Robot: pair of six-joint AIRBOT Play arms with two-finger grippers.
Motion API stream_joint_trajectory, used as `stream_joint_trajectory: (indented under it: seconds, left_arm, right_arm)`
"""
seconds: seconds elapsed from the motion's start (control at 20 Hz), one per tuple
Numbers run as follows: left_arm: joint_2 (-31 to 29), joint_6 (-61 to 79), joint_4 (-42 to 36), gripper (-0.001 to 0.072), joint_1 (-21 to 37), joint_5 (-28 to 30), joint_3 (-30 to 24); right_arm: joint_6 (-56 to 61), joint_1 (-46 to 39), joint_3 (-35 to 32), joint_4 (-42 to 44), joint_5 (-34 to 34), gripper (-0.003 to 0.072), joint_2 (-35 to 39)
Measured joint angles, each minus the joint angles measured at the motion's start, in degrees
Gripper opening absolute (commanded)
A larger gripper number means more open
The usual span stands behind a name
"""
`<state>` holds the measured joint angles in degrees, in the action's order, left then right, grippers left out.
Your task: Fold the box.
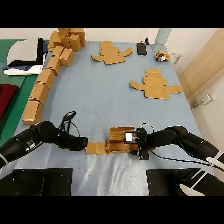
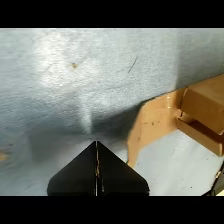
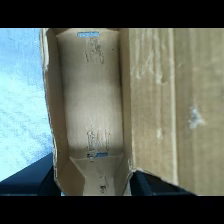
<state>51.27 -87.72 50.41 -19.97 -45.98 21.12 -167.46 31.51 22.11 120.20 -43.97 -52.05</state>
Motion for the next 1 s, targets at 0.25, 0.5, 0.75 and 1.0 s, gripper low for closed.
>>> stream_joint_trajectory:
  seconds: [0.25,0.5,0.75,1.0]
  left_arm:
    - [3.7,1.2,-3.5,0.0015,-4.8,4.1,0.1]
    - [4.6,2.7,-7.4,0.0014,-8.7,7.1,0.2]
    - [4.8,3.1,-8.7,0.0014,-9.7,6.2,0.9]
    - [4.5,3.7,-8.8,0.0014,-9.9,5.9,2.0]
  right_arm:
    - [0.0,0.0,0.0,0.0,0.0,0.0511,0.0]
    - [0.0,0.0,0.0,0.0,0.0,0.0511,0.0]
    - [0.0,0.0,0.0,0.0,0.0,0.0511,0.0]
    - [0.0,0.0,0.0,0.0,0.0,0.0511,0.0]
